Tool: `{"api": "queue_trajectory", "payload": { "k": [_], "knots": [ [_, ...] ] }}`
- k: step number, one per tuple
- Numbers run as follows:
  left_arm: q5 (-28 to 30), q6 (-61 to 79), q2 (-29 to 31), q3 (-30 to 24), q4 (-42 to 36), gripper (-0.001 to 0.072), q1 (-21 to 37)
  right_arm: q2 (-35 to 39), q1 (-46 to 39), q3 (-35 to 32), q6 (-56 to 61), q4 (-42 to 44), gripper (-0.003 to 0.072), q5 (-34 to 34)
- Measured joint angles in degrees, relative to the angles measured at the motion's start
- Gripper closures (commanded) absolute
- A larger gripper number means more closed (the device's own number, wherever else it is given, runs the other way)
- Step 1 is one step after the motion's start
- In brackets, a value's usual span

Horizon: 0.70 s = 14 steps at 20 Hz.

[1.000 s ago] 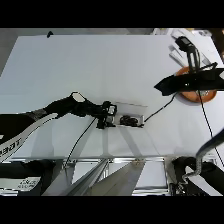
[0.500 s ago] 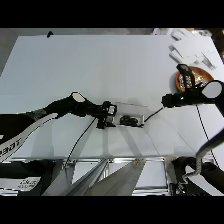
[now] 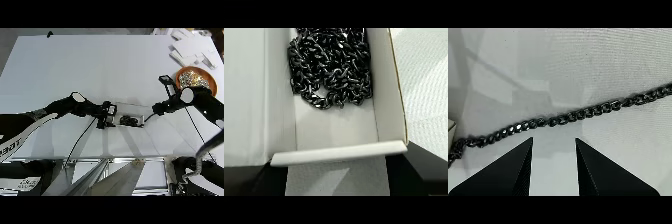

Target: Fold the box and place the chain.

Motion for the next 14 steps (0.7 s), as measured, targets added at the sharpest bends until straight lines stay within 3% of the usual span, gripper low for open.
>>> {"api": "queue_trajectory", "payload": {
  "k": [2, 14],
  "knots": [
    [0.0, 0.0, 0.0, 0.0, 0.0, 0.0638, 0.0, -0.7, 0.3, 0.0, 1.1, -0.6, 0.0436, 0.0],
    [0.0, 0.0, 0.0, 0.0, 0.0, 0.0638, 0.0, -3.6, 0.6, 0.0, 3.9, -2.7, 0.0436, -2.2]
  ]
}}
